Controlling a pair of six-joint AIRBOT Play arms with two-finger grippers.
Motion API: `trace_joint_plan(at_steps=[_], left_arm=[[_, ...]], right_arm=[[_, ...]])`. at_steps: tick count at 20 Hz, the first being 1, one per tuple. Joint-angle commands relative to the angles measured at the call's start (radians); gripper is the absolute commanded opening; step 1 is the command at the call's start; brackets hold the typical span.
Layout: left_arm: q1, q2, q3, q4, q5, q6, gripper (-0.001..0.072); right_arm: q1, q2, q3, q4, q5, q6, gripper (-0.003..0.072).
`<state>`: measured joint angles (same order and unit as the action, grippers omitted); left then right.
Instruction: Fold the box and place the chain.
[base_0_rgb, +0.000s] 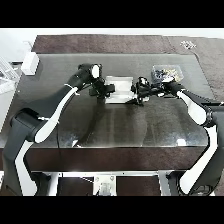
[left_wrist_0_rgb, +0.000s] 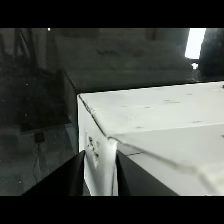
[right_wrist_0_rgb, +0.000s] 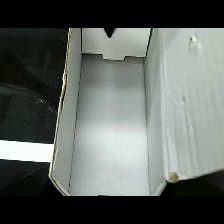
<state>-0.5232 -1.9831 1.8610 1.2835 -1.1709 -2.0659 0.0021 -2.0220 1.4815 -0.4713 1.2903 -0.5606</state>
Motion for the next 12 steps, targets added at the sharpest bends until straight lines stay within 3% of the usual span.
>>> trace_joint_plan(at_steps=[1, 7, 12], left_arm=[[-0.007, -0.001, 0.004, 0.023, 0.009, -0.002, 0.0229], [-0.027, -0.098, 0.18, 0.079, -0.135, -0.002, 0.0257], [-0.03, -0.098, 0.181, 0.116, -0.148, -0.003, 0.024]], right_arm=[[0.001, 0.0, 0.0, 0.0, 0.002, 0.0, 0.0582], [0.001, 0.0, 0.0, 0.0, 0.002, 0.0, 0.0582], [0.001, 0.0, 0.0, 0.0, 0.002, 0.0, 0.0582]])
